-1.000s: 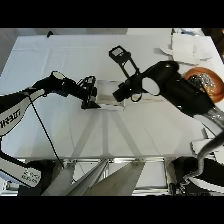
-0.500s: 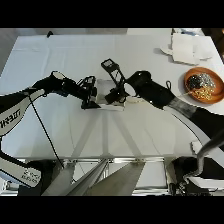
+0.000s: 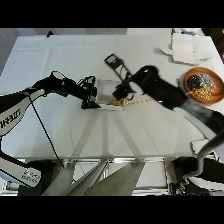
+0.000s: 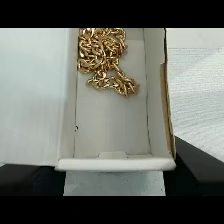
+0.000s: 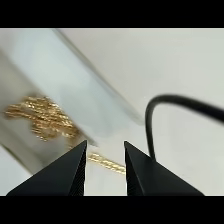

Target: Fold the box and place the chain.

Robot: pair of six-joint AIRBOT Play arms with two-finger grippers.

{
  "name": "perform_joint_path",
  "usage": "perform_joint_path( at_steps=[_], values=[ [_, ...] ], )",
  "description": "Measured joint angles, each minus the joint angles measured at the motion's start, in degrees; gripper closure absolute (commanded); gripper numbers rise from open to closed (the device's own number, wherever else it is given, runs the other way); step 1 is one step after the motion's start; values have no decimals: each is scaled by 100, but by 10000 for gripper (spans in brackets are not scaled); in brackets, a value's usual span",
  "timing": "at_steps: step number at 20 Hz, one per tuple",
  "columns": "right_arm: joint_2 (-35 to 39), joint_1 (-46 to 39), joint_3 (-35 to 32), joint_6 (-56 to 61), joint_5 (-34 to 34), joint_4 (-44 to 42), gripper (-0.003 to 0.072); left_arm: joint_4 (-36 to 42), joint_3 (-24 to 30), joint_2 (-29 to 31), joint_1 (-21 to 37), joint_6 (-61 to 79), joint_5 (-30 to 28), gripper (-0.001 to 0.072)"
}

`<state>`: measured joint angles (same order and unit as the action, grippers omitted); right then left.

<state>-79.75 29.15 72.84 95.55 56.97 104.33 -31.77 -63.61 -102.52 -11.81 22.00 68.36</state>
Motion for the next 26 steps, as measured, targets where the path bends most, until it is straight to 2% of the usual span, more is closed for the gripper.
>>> perform_joint_path(
  at_steps=[2, 4, 5, 6, 9, 12, 18, 26],
  values=[
    [442, -402, 2, -2, 269, 431, 410, 0, 0, 0, 0, 0, 2, 389],
    [809, -1038, 2, -2, 529, 682, 359, 0, 0, 0, 0, 0, 2, 389],
    [938, -1443, 2, -2, 671, 739, 257, 0, 0, 0, 0, -2, 2, 389],
    [1019, -1843, 2, -20, 798, 756, 242, 0, 0, 0, 0, 0, 2, 389],
    [1099, -3104, 2, -310, 1069, 494, 169, 0, 0, 0, 0, 0, 0, 389],
    [1049, -4275, 2, -651, 1082, -39, 169, 0, 0, 0, 0, 0, 2, 389],
    [326, -5786, 2, -1233, 1067, -654, 154, 0, 0, 0, 0, 0, 0, 389],
    [-1117, -6502, 2, -1366, 719, -837, 154, 0, 0, 0, 0, -2, 2, 389]
  ],
)
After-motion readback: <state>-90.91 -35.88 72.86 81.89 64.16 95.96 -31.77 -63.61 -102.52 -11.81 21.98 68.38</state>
